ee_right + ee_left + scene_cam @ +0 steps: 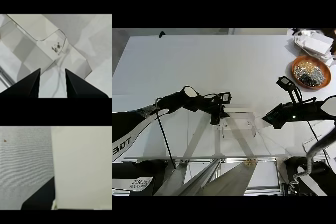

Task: Fold the box and place the chain.

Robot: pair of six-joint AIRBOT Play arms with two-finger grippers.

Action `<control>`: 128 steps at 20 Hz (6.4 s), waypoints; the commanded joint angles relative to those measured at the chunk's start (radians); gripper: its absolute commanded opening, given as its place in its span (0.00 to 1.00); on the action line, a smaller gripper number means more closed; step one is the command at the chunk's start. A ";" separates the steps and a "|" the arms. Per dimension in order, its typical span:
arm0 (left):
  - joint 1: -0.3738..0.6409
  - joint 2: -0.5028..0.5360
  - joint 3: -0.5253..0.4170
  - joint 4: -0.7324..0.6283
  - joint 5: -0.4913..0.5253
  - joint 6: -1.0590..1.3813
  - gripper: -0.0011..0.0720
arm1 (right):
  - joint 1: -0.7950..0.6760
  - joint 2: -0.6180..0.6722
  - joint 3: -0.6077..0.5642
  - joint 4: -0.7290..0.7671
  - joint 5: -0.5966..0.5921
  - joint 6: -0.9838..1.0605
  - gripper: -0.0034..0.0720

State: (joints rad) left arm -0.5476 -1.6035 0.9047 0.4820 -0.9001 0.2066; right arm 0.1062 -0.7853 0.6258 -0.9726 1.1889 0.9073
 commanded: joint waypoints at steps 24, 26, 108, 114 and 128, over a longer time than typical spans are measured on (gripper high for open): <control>0.000 -0.014 0.005 0.005 -0.002 -0.009 0.02 | 0.000 0.001 0.001 0.000 0.001 0.001 0.49; 0.000 -0.014 0.005 0.006 -0.002 -0.009 0.02 | 0.000 0.000 0.001 0.000 0.001 0.000 0.49; -0.003 -0.014 0.074 0.159 -0.032 -0.096 0.03 | 0.713 -0.013 -0.369 -0.473 -0.749 -0.156 0.97; -0.003 -0.014 0.074 0.159 -0.032 -0.096 0.03 | 0.604 -0.008 -0.334 -0.486 -0.750 -0.157 0.97; -0.003 -0.014 0.074 0.159 -0.032 -0.096 0.03 | 0.388 -0.009 -0.293 -0.117 -0.729 -0.523 0.97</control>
State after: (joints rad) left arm -0.5499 -1.6173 0.9783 0.6411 -0.9321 0.1101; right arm 0.5434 -0.7937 0.3317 -1.1862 0.4545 0.4953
